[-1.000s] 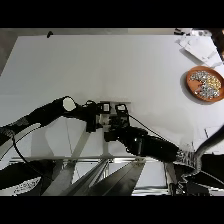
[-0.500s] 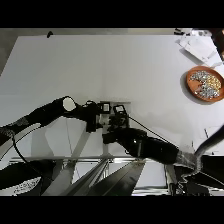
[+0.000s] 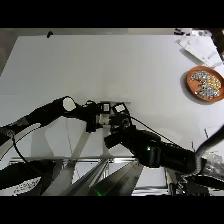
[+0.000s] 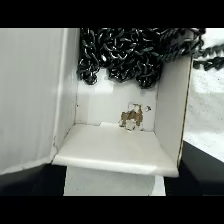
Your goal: Fold the box and place the chain.
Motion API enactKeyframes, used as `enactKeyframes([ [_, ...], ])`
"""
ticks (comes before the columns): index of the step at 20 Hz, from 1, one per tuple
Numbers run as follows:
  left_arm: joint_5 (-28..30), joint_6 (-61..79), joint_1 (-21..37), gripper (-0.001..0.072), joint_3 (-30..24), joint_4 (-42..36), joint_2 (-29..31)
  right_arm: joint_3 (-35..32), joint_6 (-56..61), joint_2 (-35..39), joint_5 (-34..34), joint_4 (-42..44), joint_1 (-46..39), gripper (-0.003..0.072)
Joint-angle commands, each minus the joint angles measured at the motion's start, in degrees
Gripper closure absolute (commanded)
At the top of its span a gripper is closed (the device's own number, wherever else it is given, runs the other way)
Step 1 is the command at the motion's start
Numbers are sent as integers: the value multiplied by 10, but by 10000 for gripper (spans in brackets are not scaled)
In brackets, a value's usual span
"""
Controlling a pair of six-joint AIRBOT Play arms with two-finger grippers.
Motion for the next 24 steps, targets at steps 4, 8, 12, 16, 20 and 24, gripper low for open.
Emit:
enactKeyframes([
  [4,0,0,0,418,0,0,0,1,-9,63,17,-95,0,678],
  [8,0,0,0,418,0,0,0,1,-9,71,59,-111,-34,678],
  [12,0,0,0,418,0,0,0,1,-11,71,54,-127,-67,678],
  [16,0,0,0,418,0,0,0,1,-11,71,44,-126,-91,678],
  [20,0,0,0,418,0,0,0,1,-40,71,45,-106,-95,671],
  [24,0,0,0,418,0,0,0,1,-40,66,45,-86,-95,404],
])
